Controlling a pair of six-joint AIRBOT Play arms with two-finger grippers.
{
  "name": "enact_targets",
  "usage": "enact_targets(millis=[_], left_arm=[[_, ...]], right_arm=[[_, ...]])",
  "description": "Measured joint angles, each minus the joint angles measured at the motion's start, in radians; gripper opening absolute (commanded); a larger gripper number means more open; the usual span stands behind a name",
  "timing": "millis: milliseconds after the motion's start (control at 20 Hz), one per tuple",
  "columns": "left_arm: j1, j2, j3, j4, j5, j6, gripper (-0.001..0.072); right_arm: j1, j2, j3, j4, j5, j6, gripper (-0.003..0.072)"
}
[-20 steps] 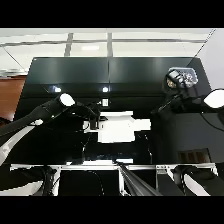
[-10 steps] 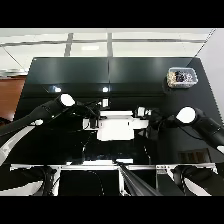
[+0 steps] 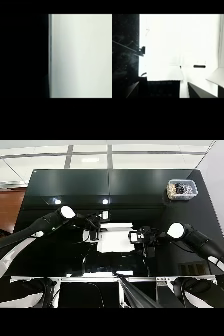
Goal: Fold the box and place the chain.
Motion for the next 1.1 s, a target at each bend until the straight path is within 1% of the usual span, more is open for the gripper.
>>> enact_targets(millis=[350, 550, 900, 1100], left_arm=[[0.0, -0.016, 0.002, 0.002, 0.002, 0.0, 0.0027], [-0.001, -0.017, 0.003, 0.003, 0.002, 0.0, 0.0027], [0.0, -0.017, 0.003, 0.003, 0.001, 0.0, 0.0027], [0.0, -0.017, 0.003, 0.003, 0.001, -0.002, 0.0027]], right_arm=[[0.026, -0.011, -0.001, 0.004, -0.009, -0.024, 0.0706], [0.045, -0.03, -0.002, 0.072, -0.05, -0.042, 0.0706], [0.054, -0.08, -0.003, 0.095, -0.105, -0.072, 0.0705], [0.037, -0.045, -0.003, 0.097, -0.129, -0.049, 0.0705]])
